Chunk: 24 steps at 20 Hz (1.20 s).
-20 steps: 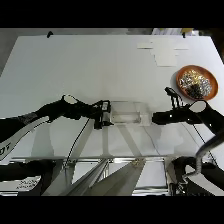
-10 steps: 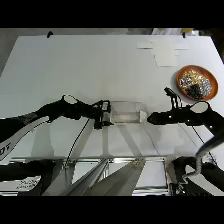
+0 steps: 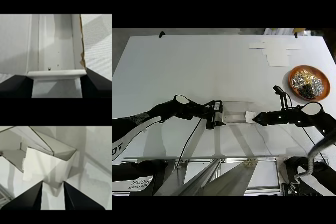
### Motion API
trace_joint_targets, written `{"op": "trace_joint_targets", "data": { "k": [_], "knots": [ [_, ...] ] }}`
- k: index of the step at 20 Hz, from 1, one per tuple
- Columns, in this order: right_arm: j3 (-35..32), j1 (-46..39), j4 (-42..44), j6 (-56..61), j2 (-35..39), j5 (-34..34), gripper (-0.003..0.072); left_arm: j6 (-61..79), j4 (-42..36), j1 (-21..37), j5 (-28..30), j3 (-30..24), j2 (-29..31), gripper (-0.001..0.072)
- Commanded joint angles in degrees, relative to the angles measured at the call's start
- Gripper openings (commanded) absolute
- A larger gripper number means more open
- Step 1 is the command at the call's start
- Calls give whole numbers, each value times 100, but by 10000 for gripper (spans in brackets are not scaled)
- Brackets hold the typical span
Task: Fold the box and place the chain.
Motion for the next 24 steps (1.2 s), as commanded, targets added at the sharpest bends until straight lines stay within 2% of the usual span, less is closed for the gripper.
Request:
{"op": "trace_joint_targets", "data": {
  "k": [1,3,5,6,8,11,13,19,24],
  "knots": [
    [0,122,31,74,20,-111,304,2,0,2,0,-2,0,30],
    [4,153,11,221,20,-243,306,2,0,2,0,-2,0,30],
    [61,400,-144,570,13,-481,353,2,0,2,0,-2,0,30],
    [149,612,-437,946,4,-627,356,2,0,2,0,-2,0,30],
    [487,1132,-1394,2245,-92,-782,416,2,0,2,0,-2,0,30],
    [1093,1836,-2717,4065,-492,-518,416,2,0,2,0,-2,0,30],
    [1425,2251,-3279,4760,-809,-304,415,2,0,2,-2,-2,0,30],
    [2236,3064,-4380,6570,-1663,326,415,2,2,2,0,-2,0,30],
    [2649,3239,-5139,7477,-1873,710,404,2,2,2,0,-2,0,30]
  ]
}}
